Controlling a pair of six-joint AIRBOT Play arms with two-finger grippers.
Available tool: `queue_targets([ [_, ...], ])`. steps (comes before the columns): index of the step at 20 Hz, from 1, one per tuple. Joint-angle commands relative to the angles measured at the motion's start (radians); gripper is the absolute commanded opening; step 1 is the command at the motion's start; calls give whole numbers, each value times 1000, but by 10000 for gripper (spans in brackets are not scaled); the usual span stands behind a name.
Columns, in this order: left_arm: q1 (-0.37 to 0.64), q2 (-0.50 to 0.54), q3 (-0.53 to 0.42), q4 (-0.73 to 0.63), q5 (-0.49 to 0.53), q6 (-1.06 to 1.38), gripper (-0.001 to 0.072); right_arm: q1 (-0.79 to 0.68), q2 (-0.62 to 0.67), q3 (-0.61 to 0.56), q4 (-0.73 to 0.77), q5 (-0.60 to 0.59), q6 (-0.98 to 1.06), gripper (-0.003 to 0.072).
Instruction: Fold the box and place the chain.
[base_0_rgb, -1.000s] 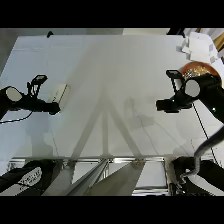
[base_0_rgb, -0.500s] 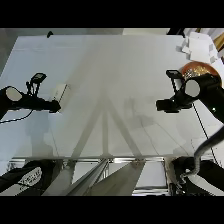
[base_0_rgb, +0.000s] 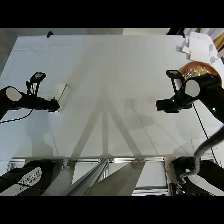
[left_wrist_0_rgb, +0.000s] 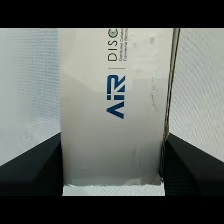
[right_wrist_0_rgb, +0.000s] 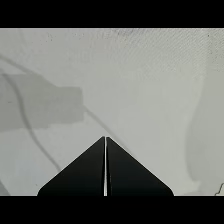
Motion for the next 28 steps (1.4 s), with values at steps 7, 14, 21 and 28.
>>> queue_targets([
  [7,0,82,0,11,-74,0,577,0,0,1,0,0,0,12],
  [14,0,174,0,31,-278,-100,660,0,0,1,0,0,0,12],
  [21,0,175,0,53,-483,-206,627,0,0,1,0,0,0,12],
  [28,0,175,0,53,-521,-228,312,0,0,1,0,0,0,12],
])
